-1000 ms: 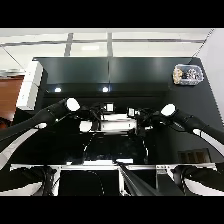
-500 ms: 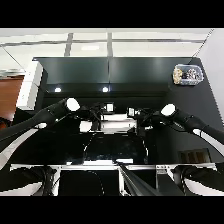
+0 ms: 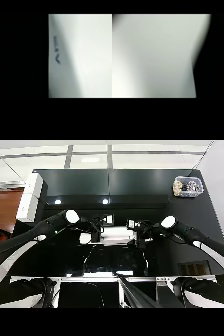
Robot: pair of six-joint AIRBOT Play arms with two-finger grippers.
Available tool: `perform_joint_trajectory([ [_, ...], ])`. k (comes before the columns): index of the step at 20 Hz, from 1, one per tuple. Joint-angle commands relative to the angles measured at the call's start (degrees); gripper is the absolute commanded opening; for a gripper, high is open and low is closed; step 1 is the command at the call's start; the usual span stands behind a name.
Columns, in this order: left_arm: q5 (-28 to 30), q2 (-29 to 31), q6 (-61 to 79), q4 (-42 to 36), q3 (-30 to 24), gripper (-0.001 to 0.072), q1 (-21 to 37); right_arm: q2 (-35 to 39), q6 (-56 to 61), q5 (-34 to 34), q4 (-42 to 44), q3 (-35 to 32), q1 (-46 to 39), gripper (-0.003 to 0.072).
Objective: Fold the box and place the chain.
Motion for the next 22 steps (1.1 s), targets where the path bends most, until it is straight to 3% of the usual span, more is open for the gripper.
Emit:
perform_joint_trajectory([
  [1,-0.4,1.9,-1.2,0.0,0.1,0.0550,0.9,0.0,0.1,0.0,0.0,0.0,0.1,0.0458],
  [2,-0.4,3.2,-2.3,0.3,0.1,0.0552,1.6,0.0,0.1,0.0,0.0,0.0,0.1,0.0456],
  [4,-1.8,6.6,-5.0,2.0,0.1,0.0552,3.2,0.0,0.1,0.0,0.0,0.0,0.1,0.0246],
  [7,-9.4,12.1,-9.8,8.3,0.0,0.0552,6.6,0.0,0.1,0.0,0.0,0.0,0.1,0.0238],
  [11,-24.8,17.7,-23.4,15.4,0.0,0.0544,11.7,0.0,0.1,0.0,0.0,0.0,0.1,0.0238],
  [12,-28.7,18.1,-28.6,15.0,0.0,0.0447,12.5,0.0,0.1,0.0,0.0,0.0,0.1,0.0238],
  [13,-33.0,17.9,-33.8,13.6,0.0,0.0183,12.8,0.0,0.1,0.0,0.0,0.0,0.1,0.0238],
  [14,-37.0,17.7,-34.6,10.8,-0.5,0.0027,12.6,0.0,0.1,0.0,0.0,0.0,0.1,0.0238],
  [15,-39.7,17.6,-34.6,5.8,-1.9,0.0025,12.1,0.0,0.1,0.0,0.0,0.0,0.1,0.0238],
  [17,-37.4,17.6,-32.8,-5.0,-6.1,0.0024,9.7,0.0,0.1,0.0,0.0,0.0,0.1,0.0238],
  [19,-25.7,17.6,-30.8,-15.4,-10.4,0.0024,6.4,0.0,0.1,0.0,0.0,0.0,0.1,0.0238],
  [22,-7.2,17.6,-24.4,-26.7,-12.4,0.0024,3.2,0.0,0.1,0.0,0.0,0.0,0.1,0.0238],
])
